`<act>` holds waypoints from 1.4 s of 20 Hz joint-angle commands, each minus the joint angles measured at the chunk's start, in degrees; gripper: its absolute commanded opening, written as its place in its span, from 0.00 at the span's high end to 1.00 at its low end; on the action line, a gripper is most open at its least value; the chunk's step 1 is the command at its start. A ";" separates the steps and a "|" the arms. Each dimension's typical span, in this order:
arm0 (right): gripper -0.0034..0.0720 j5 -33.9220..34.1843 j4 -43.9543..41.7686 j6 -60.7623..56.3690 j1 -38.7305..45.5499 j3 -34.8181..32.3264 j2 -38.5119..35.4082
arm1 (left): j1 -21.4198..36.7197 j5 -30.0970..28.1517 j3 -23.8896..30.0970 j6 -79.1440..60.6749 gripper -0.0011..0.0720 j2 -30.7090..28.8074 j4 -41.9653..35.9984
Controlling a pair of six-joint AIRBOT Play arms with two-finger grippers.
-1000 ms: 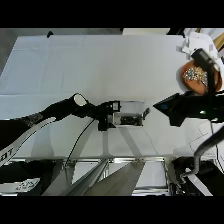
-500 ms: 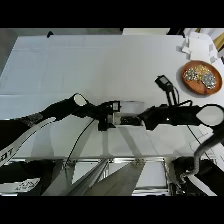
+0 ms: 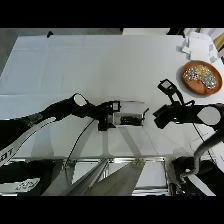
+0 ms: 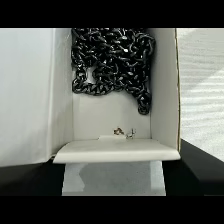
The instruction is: Fold the box and place the chain.
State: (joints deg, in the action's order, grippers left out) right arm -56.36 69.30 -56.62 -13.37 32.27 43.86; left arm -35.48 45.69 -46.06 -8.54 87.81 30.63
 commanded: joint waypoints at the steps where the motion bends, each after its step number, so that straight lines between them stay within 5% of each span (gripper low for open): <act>1: 0.60 1.49 -2.56 18.86 4.17 -2.91 0.11 | 0.04 0.00 0.00 -0.02 0.45 -0.04 0.02; 3: 0.47 4.11 -8.26 37.92 4.20 -7.67 0.11 | 0.04 0.00 -0.02 -0.02 0.45 -0.04 0.02; 8: 0.47 9.66 -17.53 59.63 4.20 -15.69 0.11 | 0.04 0.00 0.00 -0.02 0.45 -0.04 0.02; 28: 0.49 27.36 -27.15 66.23 -1.64 -16.24 13.25 | 0.04 0.00 -0.02 -0.02 0.45 -0.04 0.02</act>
State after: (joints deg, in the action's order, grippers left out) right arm -31.03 44.05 9.45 -14.83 16.08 55.59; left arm -35.48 45.69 -46.06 -8.54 87.81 30.65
